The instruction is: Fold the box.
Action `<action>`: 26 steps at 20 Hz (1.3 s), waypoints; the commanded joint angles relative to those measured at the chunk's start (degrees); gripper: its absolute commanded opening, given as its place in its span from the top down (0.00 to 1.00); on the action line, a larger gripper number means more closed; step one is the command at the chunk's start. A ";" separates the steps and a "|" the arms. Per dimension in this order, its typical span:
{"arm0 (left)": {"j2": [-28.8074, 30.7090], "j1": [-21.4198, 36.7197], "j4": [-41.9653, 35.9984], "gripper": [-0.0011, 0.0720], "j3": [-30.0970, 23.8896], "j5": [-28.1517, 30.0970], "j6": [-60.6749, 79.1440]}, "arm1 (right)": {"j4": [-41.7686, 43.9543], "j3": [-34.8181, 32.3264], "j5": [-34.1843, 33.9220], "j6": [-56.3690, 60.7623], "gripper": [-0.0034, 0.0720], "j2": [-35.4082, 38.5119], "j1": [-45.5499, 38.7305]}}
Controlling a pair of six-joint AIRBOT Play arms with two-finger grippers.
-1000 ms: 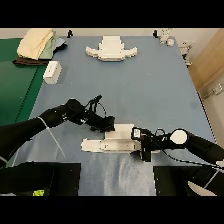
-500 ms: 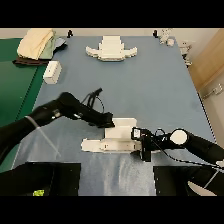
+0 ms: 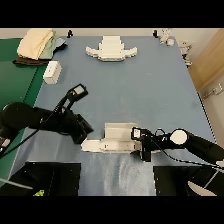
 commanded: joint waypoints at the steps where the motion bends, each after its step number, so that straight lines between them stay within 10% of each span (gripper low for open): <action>1: 3.65 0.55 0.87 0.05 -4.02 -0.07 10.34 | 0.02 0.00 0.04 0.02 0.36 0.04 0.00; 7: -3.43 1.18 -2.60 0.05 -15.96 9.57 31.76 | 0.02 0.00 0.04 0.02 0.36 0.04 0.00; 17: -18.64 -6.54 -16.31 0.08 -16.24 21.11 49.16 | 0.02 0.00 0.04 0.02 0.36 0.04 0.00; 19: -18.82 -7.30 -17.00 0.37 -16.24 21.88 50.27 | 0.02 0.00 0.04 0.02 0.36 0.04 0.00; 21: -18.82 -7.74 -17.03 0.39 -16.24 21.92 50.25 | 0.02 0.00 0.02 0.02 0.36 0.04 0.00; 23: -18.82 -7.74 -17.03 0.76 -16.24 22.21 50.51 | 0.02 0.00 0.04 0.02 0.36 0.04 0.00; 26: -18.82 -8.74 -20.46 0.76 -16.22 23.45 50.66 | 0.02 0.00 0.04 0.02 0.36 0.04 0.00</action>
